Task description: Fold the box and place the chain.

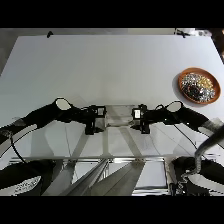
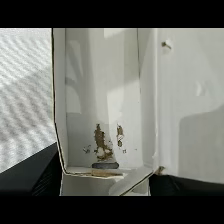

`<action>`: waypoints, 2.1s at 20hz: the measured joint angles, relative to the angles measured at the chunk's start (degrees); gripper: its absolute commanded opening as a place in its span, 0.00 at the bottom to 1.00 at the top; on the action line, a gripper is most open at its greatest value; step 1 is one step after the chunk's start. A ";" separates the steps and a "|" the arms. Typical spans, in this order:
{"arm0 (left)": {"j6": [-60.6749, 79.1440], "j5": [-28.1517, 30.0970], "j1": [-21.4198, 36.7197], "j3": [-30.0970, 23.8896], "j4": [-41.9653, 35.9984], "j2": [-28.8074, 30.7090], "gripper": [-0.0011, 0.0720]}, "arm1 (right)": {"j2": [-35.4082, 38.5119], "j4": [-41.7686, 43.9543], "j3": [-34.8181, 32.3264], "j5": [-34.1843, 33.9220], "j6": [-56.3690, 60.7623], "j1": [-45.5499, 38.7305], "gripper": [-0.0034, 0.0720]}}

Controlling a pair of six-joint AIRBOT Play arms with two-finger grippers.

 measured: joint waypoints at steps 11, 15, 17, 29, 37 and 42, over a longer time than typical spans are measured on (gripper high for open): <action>-0.17 3.21 -1.36 -0.28 -6.78 -1.64 0.99 | 0.00 0.02 0.00 -0.09 0.02 0.00 0.49; -0.13 4.44 -1.36 -0.28 -8.92 -1.70 0.97 | 0.00 0.04 0.00 -0.31 0.07 -0.02 0.49; -0.09 4.94 -1.36 -0.28 -9.35 -1.73 0.97 | 0.00 0.04 0.00 -0.31 0.07 -0.02 0.49; 1.38 5.25 -2.34 -0.92 -10.25 -2.03 0.39 | 0.00 -0.09 0.00 -0.04 0.00 -0.04 0.49; 1.31 5.40 -3.54 -0.94 -10.14 -2.64 0.39 | 0.00 -0.15 0.00 -0.02 -0.09 -0.07 0.49; 1.14 5.31 -3.63 -0.94 -10.05 -2.67 0.39 | 0.02 -0.04 0.00 -0.02 0.00 -0.07 0.49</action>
